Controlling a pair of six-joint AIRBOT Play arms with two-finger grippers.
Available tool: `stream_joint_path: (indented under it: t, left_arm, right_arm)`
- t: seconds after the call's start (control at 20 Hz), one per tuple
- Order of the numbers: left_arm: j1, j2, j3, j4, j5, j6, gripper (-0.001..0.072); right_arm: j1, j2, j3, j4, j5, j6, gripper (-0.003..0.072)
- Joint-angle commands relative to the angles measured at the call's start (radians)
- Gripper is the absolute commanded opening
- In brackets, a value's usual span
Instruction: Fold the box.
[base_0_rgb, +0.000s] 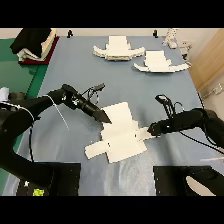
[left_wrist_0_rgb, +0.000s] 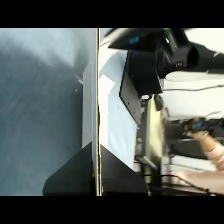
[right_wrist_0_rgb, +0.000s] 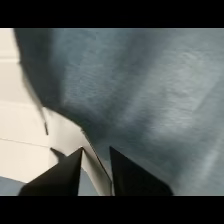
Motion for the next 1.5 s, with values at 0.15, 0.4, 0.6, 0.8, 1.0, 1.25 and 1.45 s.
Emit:
stream_joint_path:
  t: [0.15, 0.4, 0.6, 0.8, 1.0, 1.25, 1.45]
  left_arm:
    - [-0.121, 0.165, 0.016, 0.137, 0.163, 0.249, 0.0013]
    - [-0.264, 0.294, 0.004, 0.270, 0.287, 0.294, 0.0011]
    - [-0.362, 0.429, -0.084, 0.269, 0.491, 0.300, 0.0010]
    - [-0.446, 0.607, -0.261, 0.269, 0.828, 0.388, 0.0009]
    - [-0.497, 0.674, -0.395, 0.268, 0.945, 0.454, 0.0013]
    - [-0.496, 0.611, -0.406, 0.264, 0.945, 0.550, 0.0014]
    - [-0.495, 0.563, -0.406, 0.265, 0.943, 0.570, 0.0015]
  right_arm:
    - [-0.002, 0.001, 0.177, -0.428, -0.006, 0.482, 0.0674]
    - [-0.002, -0.001, 0.244, -0.484, -0.010, 0.647, 0.0656]
    - [-0.002, -0.034, 0.244, -0.473, -0.029, 0.649, 0.0656]
    - [-0.002, -0.063, 0.244, -0.451, -0.028, 0.650, 0.0656]
    - [-0.002, -0.069, 0.244, -0.446, -0.011, 0.652, 0.0655]
    - [-0.002, -0.069, 0.244, -0.443, -0.001, 0.665, 0.0655]
    - [-0.002, -0.069, 0.244, -0.442, 0.000, 0.672, 0.0655]
